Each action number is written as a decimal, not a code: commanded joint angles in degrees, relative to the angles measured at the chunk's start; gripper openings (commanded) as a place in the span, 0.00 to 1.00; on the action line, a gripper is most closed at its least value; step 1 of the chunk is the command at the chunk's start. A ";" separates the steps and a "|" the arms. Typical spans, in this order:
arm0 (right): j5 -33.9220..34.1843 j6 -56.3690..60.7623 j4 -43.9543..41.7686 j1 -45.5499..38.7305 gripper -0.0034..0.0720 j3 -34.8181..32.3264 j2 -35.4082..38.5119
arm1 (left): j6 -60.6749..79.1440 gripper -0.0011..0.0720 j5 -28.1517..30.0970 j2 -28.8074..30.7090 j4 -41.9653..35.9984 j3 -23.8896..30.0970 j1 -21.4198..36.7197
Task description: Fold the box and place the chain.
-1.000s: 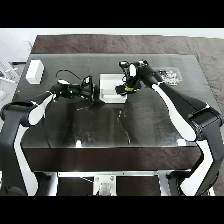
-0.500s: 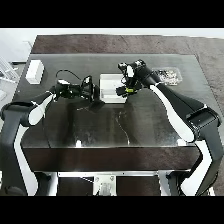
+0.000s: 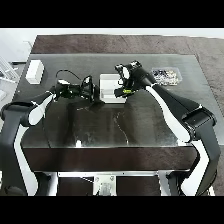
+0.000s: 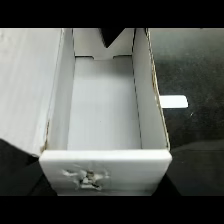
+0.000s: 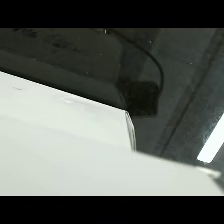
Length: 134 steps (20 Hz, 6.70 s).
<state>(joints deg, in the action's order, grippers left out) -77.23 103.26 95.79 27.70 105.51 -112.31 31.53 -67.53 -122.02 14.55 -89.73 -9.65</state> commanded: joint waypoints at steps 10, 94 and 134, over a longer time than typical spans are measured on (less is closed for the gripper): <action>-1.27 1.36 -0.81 0.26 0.41 0.81 -0.17 | 0.02 0.68 0.02 0.02 0.00 0.02 0.02; 6.67 -42.23 -17.57 -35.06 0.74 7.56 -3.23 | 0.00 0.68 0.02 0.02 0.00 0.02 0.02; 8.63 -39.19 -15.34 -34.60 0.05 8.15 4.55 | 0.02 0.68 0.02 0.02 0.00 0.02 0.02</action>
<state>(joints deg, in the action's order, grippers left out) -68.62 63.26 80.07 -6.94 113.58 -109.14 31.53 -67.53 -122.02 14.55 -89.73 -9.61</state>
